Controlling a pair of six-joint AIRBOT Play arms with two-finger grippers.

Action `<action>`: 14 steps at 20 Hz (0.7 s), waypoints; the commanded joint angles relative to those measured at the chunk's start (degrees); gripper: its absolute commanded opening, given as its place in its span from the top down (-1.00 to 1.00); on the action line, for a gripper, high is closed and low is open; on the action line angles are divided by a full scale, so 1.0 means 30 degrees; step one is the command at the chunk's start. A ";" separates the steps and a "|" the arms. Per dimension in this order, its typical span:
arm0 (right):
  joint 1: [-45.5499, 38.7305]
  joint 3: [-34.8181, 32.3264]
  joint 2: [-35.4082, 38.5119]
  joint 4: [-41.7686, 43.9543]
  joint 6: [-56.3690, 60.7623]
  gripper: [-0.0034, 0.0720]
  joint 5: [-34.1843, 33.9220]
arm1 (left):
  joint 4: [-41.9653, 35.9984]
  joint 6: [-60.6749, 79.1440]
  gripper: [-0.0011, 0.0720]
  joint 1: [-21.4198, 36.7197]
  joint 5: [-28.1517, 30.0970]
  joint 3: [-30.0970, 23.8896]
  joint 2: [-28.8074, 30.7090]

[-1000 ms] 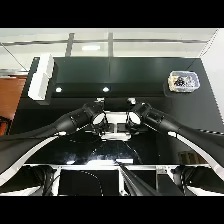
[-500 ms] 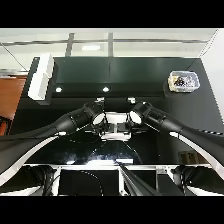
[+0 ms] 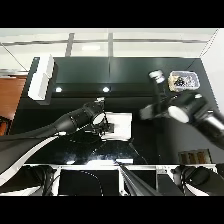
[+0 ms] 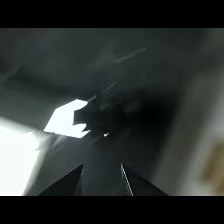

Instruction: Fold the box and place the chain.

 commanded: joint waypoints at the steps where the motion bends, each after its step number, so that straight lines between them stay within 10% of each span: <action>1: -0.4007 -0.0605 0.0765 -0.6550 -0.0780 0.14 -0.3381 | 0.0000 0.0007 0.89 0.0015 0.0007 0.0015 0.0000; 5: -1.1234 -0.0954 -0.2069 -0.6156 0.4524 0.14 -1.1548 | -0.0007 0.0007 0.89 0.0015 0.0007 0.0015 0.0000; 7: -1.3529 0.0874 -0.4758 -0.3920 0.5727 0.14 -1.0819 | -0.0007 0.0007 0.88 0.0015 0.0007 0.0015 0.0000; 8: -1.4243 0.2171 -0.6120 -0.2426 0.5391 -0.16 -1.0134 | -0.0007 0.0007 0.89 0.0015 0.0015 0.0015 0.0000; 9: -1.4899 0.3723 -0.7635 -0.0342 0.4546 -0.92 -0.9333 | -0.0007 0.0000 0.89 0.0015 0.0022 0.0015 0.0000; 12: -1.6786 0.8714 -1.2094 0.8896 -0.0707 -0.93 -0.6084 | -0.0007 0.0000 0.89 0.0015 0.0022 0.0015 0.0000; 14: -1.7150 1.1752 -1.4294 0.9092 -0.0095 -0.93 -0.3956 | -0.0007 0.0000 0.89 0.0015 0.0015 0.0015 0.0000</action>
